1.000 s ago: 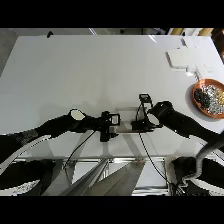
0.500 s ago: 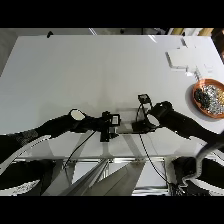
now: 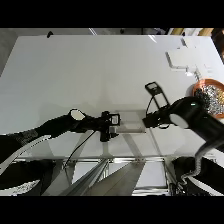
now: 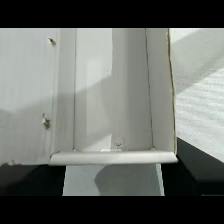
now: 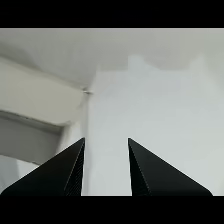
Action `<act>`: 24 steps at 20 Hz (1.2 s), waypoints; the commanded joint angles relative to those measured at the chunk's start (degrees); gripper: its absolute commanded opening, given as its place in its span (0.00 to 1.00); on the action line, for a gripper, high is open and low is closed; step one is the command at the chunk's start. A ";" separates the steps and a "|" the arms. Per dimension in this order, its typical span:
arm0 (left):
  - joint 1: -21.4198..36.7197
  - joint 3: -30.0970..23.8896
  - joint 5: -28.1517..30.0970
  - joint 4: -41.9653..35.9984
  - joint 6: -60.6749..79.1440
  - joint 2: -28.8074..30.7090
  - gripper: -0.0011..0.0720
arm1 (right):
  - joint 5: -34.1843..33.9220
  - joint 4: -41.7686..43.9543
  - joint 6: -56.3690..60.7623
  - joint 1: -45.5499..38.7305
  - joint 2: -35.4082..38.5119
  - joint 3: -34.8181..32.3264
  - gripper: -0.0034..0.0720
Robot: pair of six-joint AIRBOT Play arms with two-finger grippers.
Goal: Fold the box and place the chain.
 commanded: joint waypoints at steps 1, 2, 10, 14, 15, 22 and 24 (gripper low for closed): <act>-0.02 0.02 0.00 -0.02 -0.02 -0.02 0.49 | 4.83 -9.73 -7.89 -8.22 7.98 6.16 0.40; -0.02 0.02 0.00 -0.02 -0.02 -0.02 0.49 | 3.63 -12.46 -10.73 -12.55 9.42 7.50 0.40; -0.02 0.02 0.00 -0.02 -0.02 -0.02 0.49 | -16.13 -12.68 -19.23 -50.12 5.14 7.93 0.41; -0.02 0.02 0.00 -0.02 -0.02 -0.02 0.49 | -19.76 -11.89 -19.23 -56.70 -2.34 7.91 0.44; -0.02 0.02 0.00 -0.02 -0.02 -0.02 0.49 | -21.29 -11.78 -19.21 -57.11 -4.76 7.91 0.44; -0.02 0.02 0.00 -0.02 -0.02 -0.02 0.49 | -22.14 -8.87 -21.20 -57.13 -19.78 7.91 0.43; -0.02 0.02 0.02 -0.02 -0.02 -0.02 0.49 | -22.18 -8.66 -21.20 -57.13 -22.56 7.91 0.43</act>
